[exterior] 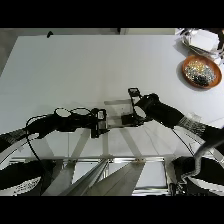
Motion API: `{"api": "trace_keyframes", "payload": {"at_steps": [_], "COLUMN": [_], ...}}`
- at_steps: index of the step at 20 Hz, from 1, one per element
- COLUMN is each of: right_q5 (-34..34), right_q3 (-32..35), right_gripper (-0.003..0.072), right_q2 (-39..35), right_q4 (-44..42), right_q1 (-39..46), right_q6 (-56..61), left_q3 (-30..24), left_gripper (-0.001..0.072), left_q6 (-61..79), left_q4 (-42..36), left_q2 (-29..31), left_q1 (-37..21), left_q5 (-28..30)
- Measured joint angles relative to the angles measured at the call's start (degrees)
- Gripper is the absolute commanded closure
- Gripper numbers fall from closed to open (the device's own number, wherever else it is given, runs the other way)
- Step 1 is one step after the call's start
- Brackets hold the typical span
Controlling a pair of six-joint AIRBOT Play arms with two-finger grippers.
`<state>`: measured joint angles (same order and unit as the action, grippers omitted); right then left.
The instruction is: Fold the box and place the chain.
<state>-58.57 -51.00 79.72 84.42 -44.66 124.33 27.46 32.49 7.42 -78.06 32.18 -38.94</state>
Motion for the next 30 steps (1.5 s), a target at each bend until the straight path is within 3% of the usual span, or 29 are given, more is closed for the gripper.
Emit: {"api": "trace_keyframes", "payload": {"at_steps": [13,14,15,17,21,22,24,25,28,30], "right_q5": [-0.68,-0.81,-1.18,-1.75,-1.79,-1.81,-1.84,-1.75,-1.46,-2.08], "right_q3": [-0.07,-0.07,-0.07,-0.09,-0.09,-0.09,-0.02,0.00,-0.04,-0.04], "right_gripper": [0.0491,0.0542,0.0640,0.0674,0.0673,0.0630,0.0373,0.0316,0.0313,0.0240], "right_q2": [0.57,0.76,0.98,1.22,1.44,1.46,1.49,1.31,-0.79,-3.02], "right_q4": [3.45,3.61,3.91,4.31,4.26,4.26,4.35,4.39,4.11,5.70], "right_q1": [-0.07,-0.07,-0.04,-0.02,-0.02,-0.02,-0.02,0.00,-0.07,0.00], "right_q6": [4.50,4.59,4.66,4.61,4.68,4.68,4.85,4.85,3.56,2.51], "left_q3": [0.00,0.00,0.00,0.00,0.00,0.00,0.00,0.00,0.02,0.02], "left_gripper": [0.0571,0.0571,0.0571,0.0571,0.0571,0.0571,0.0571,0.0571,0.0571,0.0571], "left_q6": [-0.02,-0.02,0.00,0.04,0.02,0.02,0.00,-0.04,-0.11,-0.09], "left_q4": [-0.22,-0.22,-0.20,-0.13,-0.11,-0.11,-0.11,-0.11,-0.13,-0.13], "left_q2": [-0.04,-0.04,-0.04,-0.04,-0.04,-0.04,-0.02,-0.04,-0.04,-0.04], "left_q1": [0.04,0.04,0.04,0.04,0.04,0.04,0.04,0.04,0.07,0.04], "left_q5": [0.20,0.17,0.17,0.15,0.13,0.11,0.09,0.09,0.09,0.04]}}
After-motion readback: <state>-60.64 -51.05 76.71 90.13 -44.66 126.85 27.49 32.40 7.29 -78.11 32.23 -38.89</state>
